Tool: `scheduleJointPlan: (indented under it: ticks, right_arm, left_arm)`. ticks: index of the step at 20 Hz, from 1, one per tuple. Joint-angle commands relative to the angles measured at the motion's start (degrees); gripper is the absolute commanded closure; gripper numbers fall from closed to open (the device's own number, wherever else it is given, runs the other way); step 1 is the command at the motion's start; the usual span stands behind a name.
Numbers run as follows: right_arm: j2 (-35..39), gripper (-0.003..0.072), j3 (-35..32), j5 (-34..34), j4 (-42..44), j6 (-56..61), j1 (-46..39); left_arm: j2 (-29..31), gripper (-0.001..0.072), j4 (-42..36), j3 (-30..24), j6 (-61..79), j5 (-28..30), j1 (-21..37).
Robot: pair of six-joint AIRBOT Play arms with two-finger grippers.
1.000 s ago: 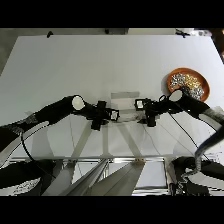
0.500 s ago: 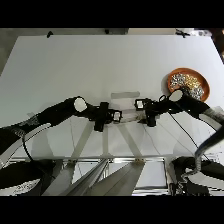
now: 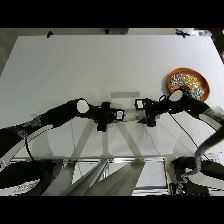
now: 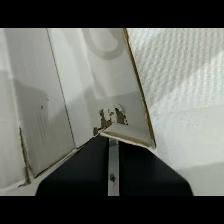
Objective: Fold the box and place the chain.
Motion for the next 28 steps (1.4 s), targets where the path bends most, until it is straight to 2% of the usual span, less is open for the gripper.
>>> scheduleJointPlan:
  ticks: [1,2,9,10,11,12,17,21,26,28]
  right_arm:
    - [0.04,0.0179,-0.02,0.0,0.02,0.0,-0.02]
    - [0.04,0.0179,-0.02,0.0,0.02,0.0,-0.02]
    - [0.04,0.0179,-0.02,-0.02,0.02,0.0,-0.02]
    - [0.04,0.0179,-0.02,0.0,0.02,0.0,-0.02]
    - [0.04,0.0179,-0.02,0.0,0.02,0.0,-0.02]
    - [0.04,0.0179,-0.02,-0.02,0.02,0.0,-0.02]
    - [0.04,0.0179,-0.02,0.0,0.02,0.0,-0.02]
    - [0.04,0.0179,-0.02,0.0,0.02,0.0,-0.02]
    - [0.04,0.0179,-0.02,0.0,0.02,0.0,-0.04]
    - [0.04,0.0179,-0.02,0.0,0.02,0.0,-0.02]
  left_arm:
    - [-1.25,0.0592,-0.74,-0.02,-0.28,0.44,-0.98]
    - [-1.49,0.0509,-0.74,-0.02,-0.28,0.7,-1.25]
    - [-0.76,0.0507,-0.76,-0.02,-0.66,0.85,-1.25]
    - [-0.28,0.0536,-0.74,0.0,-1.99,0.87,-1.25]
    - [0.28,0.0636,-0.7,-0.02,-3.54,0.81,-1.16]
    - [0.9,0.0706,-0.48,-0.02,-5.97,0.79,-0.94]
    - [5.84,0.0707,-0.26,-0.07,-17.75,0.57,1.22]
    - [10.19,0.0707,-0.28,-0.33,-22.95,-3.82,3.78]
    - [18.25,0.0685,-0.35,-7.82,-25.44,-5.29,8.17]
    - [23.12,0.0575,-0.76,-11.45,-26.53,-5.53,11.56]
